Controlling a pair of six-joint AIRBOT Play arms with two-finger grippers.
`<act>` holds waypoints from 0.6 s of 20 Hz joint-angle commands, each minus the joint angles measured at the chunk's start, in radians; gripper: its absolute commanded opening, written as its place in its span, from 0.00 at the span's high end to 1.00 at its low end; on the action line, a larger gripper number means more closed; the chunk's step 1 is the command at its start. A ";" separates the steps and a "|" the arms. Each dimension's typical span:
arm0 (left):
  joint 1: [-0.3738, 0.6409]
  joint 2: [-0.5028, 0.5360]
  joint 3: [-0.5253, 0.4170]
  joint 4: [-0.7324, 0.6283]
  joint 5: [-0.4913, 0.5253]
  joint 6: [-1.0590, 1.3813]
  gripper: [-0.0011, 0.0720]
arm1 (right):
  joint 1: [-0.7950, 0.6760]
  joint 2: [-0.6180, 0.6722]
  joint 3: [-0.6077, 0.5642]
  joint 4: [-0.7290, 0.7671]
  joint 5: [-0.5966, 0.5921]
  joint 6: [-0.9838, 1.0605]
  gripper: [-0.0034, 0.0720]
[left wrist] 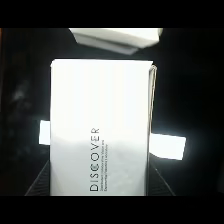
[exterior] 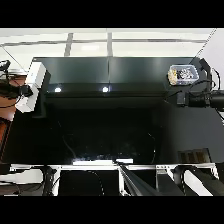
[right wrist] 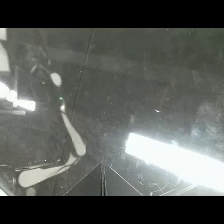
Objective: Fold the box and place the chain.
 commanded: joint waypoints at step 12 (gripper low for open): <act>-0.034 -0.124 0.372 -0.001 -0.320 -0.069 0.01 | 0.109 0.000 0.000 0.029 -0.154 -0.039 0.94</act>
